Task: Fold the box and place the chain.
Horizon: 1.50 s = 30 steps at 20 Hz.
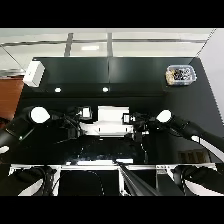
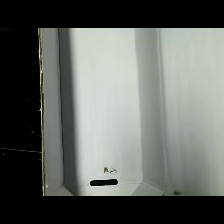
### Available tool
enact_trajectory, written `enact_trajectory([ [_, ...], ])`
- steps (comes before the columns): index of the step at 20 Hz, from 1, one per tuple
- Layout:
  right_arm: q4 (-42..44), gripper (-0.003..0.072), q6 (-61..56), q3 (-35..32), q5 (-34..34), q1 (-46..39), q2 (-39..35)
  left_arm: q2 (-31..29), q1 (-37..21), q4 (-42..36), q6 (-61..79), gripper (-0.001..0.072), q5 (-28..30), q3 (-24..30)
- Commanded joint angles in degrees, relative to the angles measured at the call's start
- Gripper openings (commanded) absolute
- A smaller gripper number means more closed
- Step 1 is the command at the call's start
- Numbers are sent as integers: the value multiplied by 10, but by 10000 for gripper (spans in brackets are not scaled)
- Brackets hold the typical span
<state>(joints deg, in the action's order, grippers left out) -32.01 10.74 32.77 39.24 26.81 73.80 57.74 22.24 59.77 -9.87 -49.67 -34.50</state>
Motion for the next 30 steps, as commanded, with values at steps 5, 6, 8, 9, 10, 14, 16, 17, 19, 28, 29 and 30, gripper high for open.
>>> enact_trajectory([
  [5, 0, 445, 0, 0, 0, 0, 0, 56, 63, -65, 30, 692, 80, 7],
  [6, 0, 444, 0, 0, 0, 0, 0, 64, 68, -68, 29, 684, 80, 5],
  [8, 0, 445, 0, 0, 0, 0, 0, 76, 75, -69, 26, 625, 76, 5],
  [9, 0, 445, 0, 0, 0, 0, 0, 78, 77, -69, 26, 534, 71, 5],
  [10, 0, 444, 0, 0, 0, 0, 0, 78, 78, -70, 26, 425, 71, 5],
  [14, 0, 445, 0, 0, 0, 0, 0, 78, 78, -105, 26, 329, 75, 5],
  [16, 0, 444, 0, 0, 0, 0, 0, 78, 78, -129, 27, 228, 75, 5],
  [17, 0, 444, 0, 0, 0, 0, 0, 78, 78, -144, 34, 217, 74, 5],
  [19, 0, 445, 0, 0, 0, 0, 0, 80, 78, -182, 38, 216, 75, 5],
  [28, 0, 445, 0, 0, 0, 0, 0, 118, 78, -201, 39, 220, 79, 5],
  [29, 0, 444, 0, 0, 0, 0, 0, 120, 78, -205, 39, 227, 79, 5],
  [30, 0, 445, 0, 0, 0, 0, 0, 120, 78, -210, 39, 228, 78, 5],
])
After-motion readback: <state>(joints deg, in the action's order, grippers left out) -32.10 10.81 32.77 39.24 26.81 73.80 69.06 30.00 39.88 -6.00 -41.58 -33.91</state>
